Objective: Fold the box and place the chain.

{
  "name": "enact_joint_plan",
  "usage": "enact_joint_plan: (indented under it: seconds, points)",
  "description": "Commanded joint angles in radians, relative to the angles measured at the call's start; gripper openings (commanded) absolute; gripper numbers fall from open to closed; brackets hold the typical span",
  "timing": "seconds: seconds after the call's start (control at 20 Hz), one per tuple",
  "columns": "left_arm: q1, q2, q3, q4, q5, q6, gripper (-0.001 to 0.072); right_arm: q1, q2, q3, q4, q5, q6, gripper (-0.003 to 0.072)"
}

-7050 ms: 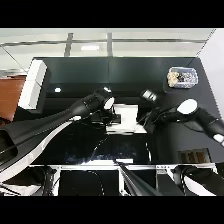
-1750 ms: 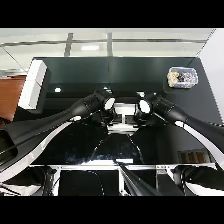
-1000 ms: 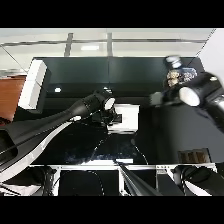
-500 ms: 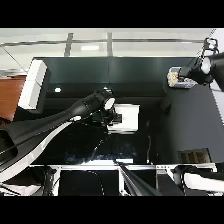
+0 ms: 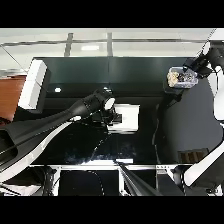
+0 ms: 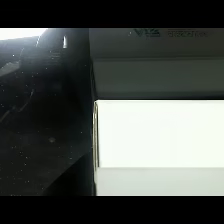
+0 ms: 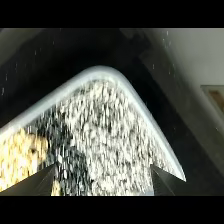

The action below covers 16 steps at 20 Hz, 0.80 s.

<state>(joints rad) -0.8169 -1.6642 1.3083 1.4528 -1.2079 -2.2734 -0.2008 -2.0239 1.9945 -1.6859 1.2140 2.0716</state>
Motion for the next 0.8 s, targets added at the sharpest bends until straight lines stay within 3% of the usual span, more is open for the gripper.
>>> enact_joint_plan:
  seconds: [0.0, 0.15, 0.25, 0.3, 0.35, 0.4, 0.45, 0.5, 0.55, 0.75]
  points:
    - [0.001, 0.001, 0.001, 0.0, 0.0, 0.0, 0.0025, -0.014, -0.071, 0.064, 0.01, 0.018, 0.049, 0.07]
    - [0.001, 0.001, 0.001, 0.0, -0.001, 0.0, 0.0025, -0.015, -0.095, 0.064, 0.01, 0.025, 0.049, 0.0699]
    - [0.001, 0.0, 0.001, 0.0, 0.0, 0.0, 0.0025, -0.015, -0.1, 0.063, 0.011, 0.028, 0.04, 0.0464]
    - [0.001, 0.0, 0.001, 0.0, 0.0, 0.0, 0.0025, -0.015, -0.1, 0.063, 0.013, 0.035, 0.038, 0.0453]
    - [0.001, 0.0, 0.001, 0.0, 0.0, 0.0, 0.0025, -0.016, -0.1, 0.063, 0.023, 0.05, 0.005, 0.0352]
    - [0.001, 0.0, 0.001, 0.0, 0.0, 0.0, 0.0025, -0.017, -0.1, 0.063, 0.036, 0.071, -0.04, 0.03]
    - [0.001, 0.001, 0.001, 0.0, 0.0, 0.0, 0.0025, -0.019, -0.1, 0.063, 0.042, 0.105, -0.085, 0.0299]
    - [0.001, 0.001, 0.001, 0.0, 0.0, 0.0, 0.0025, -0.023, -0.095, 0.063, 0.043, 0.138, -0.117, 0.0119]
    - [0.001, 0.001, 0.001, 0.0, -0.001, 0.0, 0.0025, -0.026, -0.082, 0.063, 0.045, 0.157, -0.148, 0.0017]
    - [0.001, 0.001, 0.001, 0.0, -0.001, 0.0, 0.0025, -0.002, 0.063, 0.063, 0.095, 0.135, -0.357, 0.0016]
